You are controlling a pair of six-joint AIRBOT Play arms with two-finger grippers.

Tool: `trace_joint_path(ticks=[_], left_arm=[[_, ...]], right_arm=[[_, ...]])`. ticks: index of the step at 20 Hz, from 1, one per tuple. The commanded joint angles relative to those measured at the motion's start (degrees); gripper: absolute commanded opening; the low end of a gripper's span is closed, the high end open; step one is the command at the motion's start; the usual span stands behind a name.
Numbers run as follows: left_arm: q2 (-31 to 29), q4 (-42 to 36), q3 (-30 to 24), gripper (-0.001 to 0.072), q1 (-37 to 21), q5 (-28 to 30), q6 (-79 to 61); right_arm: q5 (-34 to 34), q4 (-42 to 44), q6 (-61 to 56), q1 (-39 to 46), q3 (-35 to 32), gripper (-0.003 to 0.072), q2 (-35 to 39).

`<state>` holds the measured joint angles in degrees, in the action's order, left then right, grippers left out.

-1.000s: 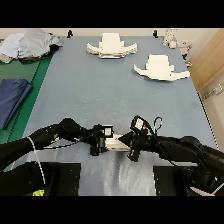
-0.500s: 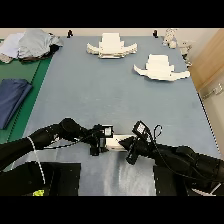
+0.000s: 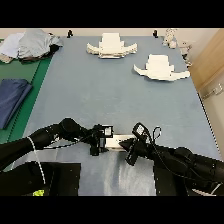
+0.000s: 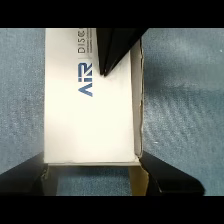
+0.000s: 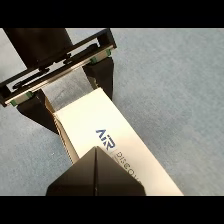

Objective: Fold the box.

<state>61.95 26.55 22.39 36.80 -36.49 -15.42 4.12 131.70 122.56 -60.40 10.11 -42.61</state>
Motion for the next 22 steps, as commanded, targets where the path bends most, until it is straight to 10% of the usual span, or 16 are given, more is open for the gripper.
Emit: trace_joint_path(ticks=[1, 22], left_arm=[[0.0, 0.0, 0.0, 0.0521, 0.0, 0.0, 0.0], [0.0, 0.0, 0.0, 0.0521, 0.0, 0.0, 0.0]], right_arm=[[0.3, -0.1, 0.0, -0.1, -0.2, 0.0003, -0.2], [-2.5, -0.3, 0.0, -0.1, 0.7, 0.0018, 4.6]])
